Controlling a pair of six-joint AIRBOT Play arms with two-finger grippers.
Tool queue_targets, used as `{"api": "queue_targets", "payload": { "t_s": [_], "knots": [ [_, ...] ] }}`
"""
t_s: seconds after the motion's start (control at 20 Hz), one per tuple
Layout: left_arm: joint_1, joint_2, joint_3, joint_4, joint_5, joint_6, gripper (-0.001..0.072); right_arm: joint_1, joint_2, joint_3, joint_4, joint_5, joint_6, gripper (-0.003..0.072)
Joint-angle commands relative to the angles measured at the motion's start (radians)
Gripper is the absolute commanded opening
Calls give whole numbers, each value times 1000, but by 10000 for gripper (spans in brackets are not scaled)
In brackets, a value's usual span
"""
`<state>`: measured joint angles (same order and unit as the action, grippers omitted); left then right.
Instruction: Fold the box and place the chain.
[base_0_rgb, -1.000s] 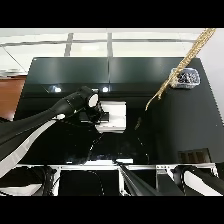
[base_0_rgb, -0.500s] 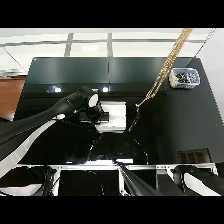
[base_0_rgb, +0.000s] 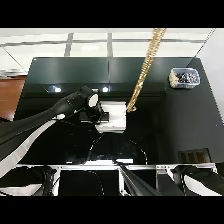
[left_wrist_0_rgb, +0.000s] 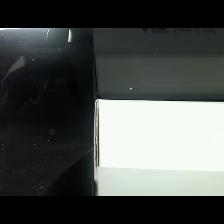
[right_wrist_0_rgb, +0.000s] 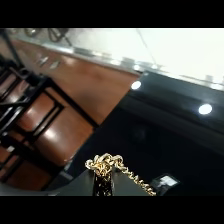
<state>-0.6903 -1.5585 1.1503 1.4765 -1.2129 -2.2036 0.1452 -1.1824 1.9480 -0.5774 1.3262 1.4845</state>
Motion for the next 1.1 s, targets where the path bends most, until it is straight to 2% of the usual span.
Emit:
{"api": "queue_targets", "payload": {
  "t_s": [0.0,0.4,0.65,0.85,0.95,1.05],
  "knots": [
    [1,0,0,0,0,0,26,64,-14,-2,46,-5,0,11],
    [1,0,0,0,0,0,26,158,-83,-2,26,5,0,11],
    [1,0,0,0,0,0,26,163,-106,-17,-135,74,34,11],
    [1,0,0,0,0,0,26,167,-104,-167,-185,153,45,11],
    [1,0,0,0,0,0,26,184,-103,-283,-187,113,43,11],
    [1,0,0,0,0,0,26,230,-103,-411,-185,18,32,11]
  ]
}}
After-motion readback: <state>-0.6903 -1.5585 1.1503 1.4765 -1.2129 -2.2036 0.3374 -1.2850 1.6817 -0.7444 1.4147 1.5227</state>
